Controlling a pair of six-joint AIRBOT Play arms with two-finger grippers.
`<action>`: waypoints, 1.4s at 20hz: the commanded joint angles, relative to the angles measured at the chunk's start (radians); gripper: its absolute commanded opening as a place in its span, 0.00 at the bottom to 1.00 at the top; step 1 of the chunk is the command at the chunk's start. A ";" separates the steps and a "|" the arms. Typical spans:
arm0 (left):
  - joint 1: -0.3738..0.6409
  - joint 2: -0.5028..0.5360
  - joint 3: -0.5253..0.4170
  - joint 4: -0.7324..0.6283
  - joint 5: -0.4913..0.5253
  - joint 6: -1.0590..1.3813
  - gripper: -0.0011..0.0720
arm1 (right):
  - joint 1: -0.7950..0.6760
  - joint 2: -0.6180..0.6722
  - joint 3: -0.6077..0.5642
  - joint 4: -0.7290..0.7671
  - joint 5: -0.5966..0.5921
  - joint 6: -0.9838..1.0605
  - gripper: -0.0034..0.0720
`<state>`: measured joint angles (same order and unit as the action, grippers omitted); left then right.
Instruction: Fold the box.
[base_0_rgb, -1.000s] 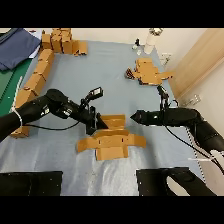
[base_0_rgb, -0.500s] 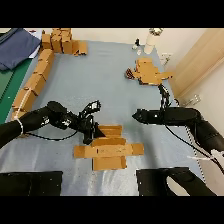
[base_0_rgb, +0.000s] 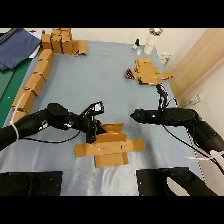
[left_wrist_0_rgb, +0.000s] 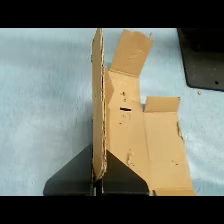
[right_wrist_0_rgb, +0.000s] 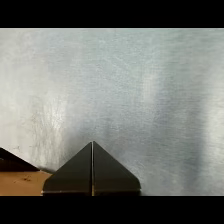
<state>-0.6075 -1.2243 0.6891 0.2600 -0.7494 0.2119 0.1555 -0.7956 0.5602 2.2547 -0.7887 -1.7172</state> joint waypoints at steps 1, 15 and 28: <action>-0.073 0.059 -0.012 0.010 0.069 0.010 0.03 | 0.003 0.001 0.001 -0.001 0.010 -0.004 0.05; -0.116 0.034 -0.119 0.009 0.092 0.005 0.03 | 0.003 0.001 0.001 -0.003 0.010 -0.023 0.05; -0.114 0.034 -0.096 0.002 0.117 -0.003 0.03 | 0.003 0.070 0.001 -0.145 -0.116 0.105 0.05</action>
<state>-0.7212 -1.1904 0.5812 0.2672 -0.6357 0.2131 0.1581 -0.7563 0.5602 2.1994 -0.8692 -1.6913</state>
